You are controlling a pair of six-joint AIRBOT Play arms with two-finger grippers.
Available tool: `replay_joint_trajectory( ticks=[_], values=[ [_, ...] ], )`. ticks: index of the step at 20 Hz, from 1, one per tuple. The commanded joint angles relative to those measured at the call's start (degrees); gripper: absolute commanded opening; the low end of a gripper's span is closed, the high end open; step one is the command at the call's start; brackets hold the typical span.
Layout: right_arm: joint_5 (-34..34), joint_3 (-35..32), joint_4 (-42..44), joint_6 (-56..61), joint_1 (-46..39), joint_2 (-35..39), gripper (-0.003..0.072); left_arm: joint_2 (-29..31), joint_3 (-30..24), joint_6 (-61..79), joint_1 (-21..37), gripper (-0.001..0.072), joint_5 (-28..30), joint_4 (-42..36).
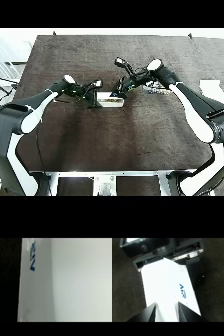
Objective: Fold the box and place the chain.
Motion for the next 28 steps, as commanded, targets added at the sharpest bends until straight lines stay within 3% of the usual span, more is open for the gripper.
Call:
replay_joint_trajectory(
  ticks=[1,7,17,28],
  values=[
    [0.6,0.1,-2.1,-0.1,0.1,0.0,0.0355,0.0,0.0,0.0,0.0,0.0467,0.0,0.0],
    [0.1,0.1,-2.3,-1.2,0.2,0.0,0.0361,0.0,0.0,0.0,0.0,0.0467,0.0,0.0],
    [-6.4,0.7,-5.9,-1.6,2.9,-1.1,0.0391,0.0,0.0,0.0,0.0,0.0467,0.0,0.0],
    [-6.4,3.4,-8.0,-0.8,2.9,-1.1,0.0390,0.0,0.0,0.0,0.0,0.0467,0.0,0.0]
  ],
)
